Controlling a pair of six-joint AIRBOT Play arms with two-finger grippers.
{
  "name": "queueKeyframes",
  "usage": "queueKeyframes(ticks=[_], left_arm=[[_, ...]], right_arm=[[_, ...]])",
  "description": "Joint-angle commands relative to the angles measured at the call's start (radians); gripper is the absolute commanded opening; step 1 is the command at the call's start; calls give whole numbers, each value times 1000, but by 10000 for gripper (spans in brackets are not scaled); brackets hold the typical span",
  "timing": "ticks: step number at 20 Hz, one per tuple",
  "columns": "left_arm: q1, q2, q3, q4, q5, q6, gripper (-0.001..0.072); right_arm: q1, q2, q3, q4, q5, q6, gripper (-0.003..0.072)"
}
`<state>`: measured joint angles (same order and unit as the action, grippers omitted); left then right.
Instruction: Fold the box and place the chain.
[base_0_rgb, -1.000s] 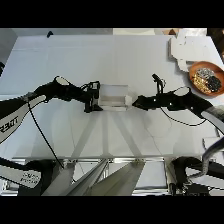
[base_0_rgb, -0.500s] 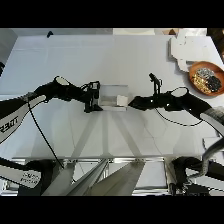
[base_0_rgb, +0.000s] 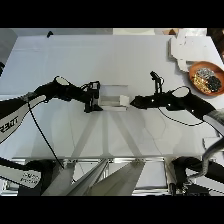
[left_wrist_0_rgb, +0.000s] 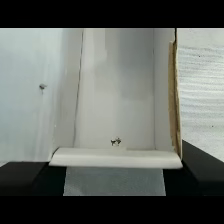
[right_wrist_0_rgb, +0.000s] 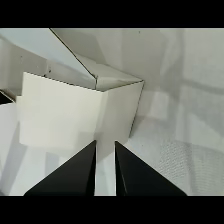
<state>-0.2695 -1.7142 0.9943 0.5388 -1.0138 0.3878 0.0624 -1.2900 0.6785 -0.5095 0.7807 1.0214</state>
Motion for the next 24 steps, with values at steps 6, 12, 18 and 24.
queueKeyframes(ticks=[6, 12, 18, 24], left_arm=[[0, 0, 0, 0, 0, 0, 337], [0, 0, 0, 0, 0, 0, 337], [0, 0, 0, 0, 0, 0, 337], [0, 0, 0, 0, 0, 0, 337]], right_arm=[[66, 28, 1, -45, -93, -5, 329], [134, 28, 2, -43, -148, -1, 418], [148, 28, 2, -40, -153, 3, 409], [185, 28, 2, -156, -289, 95, 410]])
